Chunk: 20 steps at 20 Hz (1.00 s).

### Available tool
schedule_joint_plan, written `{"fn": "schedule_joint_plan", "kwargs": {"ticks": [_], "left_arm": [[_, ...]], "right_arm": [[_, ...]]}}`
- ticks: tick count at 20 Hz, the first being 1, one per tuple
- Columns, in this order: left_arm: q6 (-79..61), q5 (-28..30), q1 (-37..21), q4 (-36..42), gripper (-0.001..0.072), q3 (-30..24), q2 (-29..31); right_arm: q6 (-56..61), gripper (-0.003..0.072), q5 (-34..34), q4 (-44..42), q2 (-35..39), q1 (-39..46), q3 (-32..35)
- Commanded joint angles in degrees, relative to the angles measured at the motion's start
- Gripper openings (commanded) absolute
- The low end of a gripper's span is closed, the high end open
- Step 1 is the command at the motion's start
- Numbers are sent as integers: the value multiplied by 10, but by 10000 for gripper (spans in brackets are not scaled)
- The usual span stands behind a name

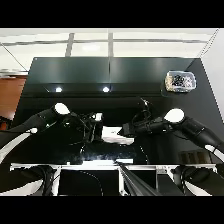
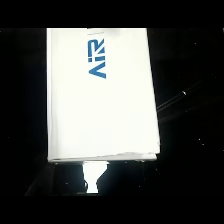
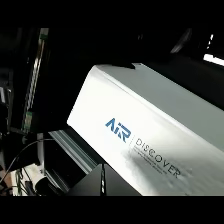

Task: Fold the box and place the chain.

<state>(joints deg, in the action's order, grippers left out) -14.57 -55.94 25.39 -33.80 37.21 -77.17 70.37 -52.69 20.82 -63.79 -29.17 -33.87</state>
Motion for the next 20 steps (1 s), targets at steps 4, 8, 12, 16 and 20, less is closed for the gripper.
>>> {"fn": "schedule_joint_plan", "kwargs": {"ticks": [4,8,12,16,20], "left_arm": [[0,0,0,0,404,0,0],[0,0,0,0,404,0,0],[0,0,0,0,404,0,0],[0,0,0,0,404,0,0],[0,0,0,0,405,0,0]], "right_arm": [[-8,11,20,-12,-47,-10,5],[-8,11,20,4,-65,-10,5],[-12,11,25,5,-68,-10,5],[-26,11,11,4,-67,-7,3],[-58,12,-111,5,-49,35,-48]]}}
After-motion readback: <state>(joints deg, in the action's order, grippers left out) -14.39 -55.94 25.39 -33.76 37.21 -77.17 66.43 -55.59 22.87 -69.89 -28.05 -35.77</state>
